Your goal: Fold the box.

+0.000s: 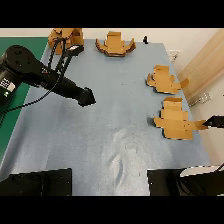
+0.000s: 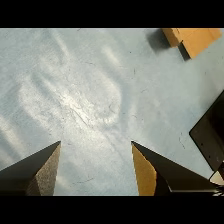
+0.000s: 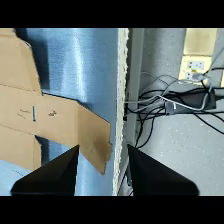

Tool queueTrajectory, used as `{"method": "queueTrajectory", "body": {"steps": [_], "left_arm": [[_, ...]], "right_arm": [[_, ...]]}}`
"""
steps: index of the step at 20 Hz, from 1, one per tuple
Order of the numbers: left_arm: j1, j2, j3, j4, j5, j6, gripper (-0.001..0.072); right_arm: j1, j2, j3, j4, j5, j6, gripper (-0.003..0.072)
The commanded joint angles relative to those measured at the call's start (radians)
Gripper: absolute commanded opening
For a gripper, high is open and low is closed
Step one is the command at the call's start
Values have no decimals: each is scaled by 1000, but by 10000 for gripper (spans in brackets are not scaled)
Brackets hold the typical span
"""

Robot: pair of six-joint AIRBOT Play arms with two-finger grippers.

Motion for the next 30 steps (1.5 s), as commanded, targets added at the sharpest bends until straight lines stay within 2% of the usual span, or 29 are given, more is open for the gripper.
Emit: {"method": "queueTrajectory", "body": {"steps": [1, 6, 7, 8, 9, 12, 15, 19, 22, 24, 26, 30], "left_arm": [[0, -1, 0, 0, 0, 2, 684], [0, -1, 0, 0, 0, 2, 684], [0, -1, 0, -2, 0, 2, 684], [0, -1, 0, -8, 0, 2, 684], [0, -1, 0, -14, -1, 2, 684], [0, 0, 2, -48, -4, 2, 684], [2, 0, 5, -60, 3, 6, 684], [43, 0, 8, -61, 10, 39, 684], [122, 0, 8, -61, 45, 92, 684], [195, 0, 8, -68, 46, 126, 684], [274, 0, 8, -84, 47, 185, 683], [431, -1, 8, -134, 41, 248, 684]], "right_arm": [[1, -18, 0, 21, 3, -24, 487], [1, -67, 0, 40, 0, -23, 479], [1, -74, 0, 49, -10, -23, 387], [1, -74, 0, 59, -24, -24, 124], [1, -68, 0, 76, -34, -25, 10], [6, -6, 0, 148, -97, -23, 10], [72, 105, 0, 159, -206, 48, 9], [228, 307, 0, 349, -230, 482, 10], [402, 437, 0, 523, -272, 656, 10], [594, 512, 0, 549, -225, 686, 10], [804, 549, 0, 560, -117, 687, 10], [1149, 550, -27, 623, 201, 683, 8]]}}
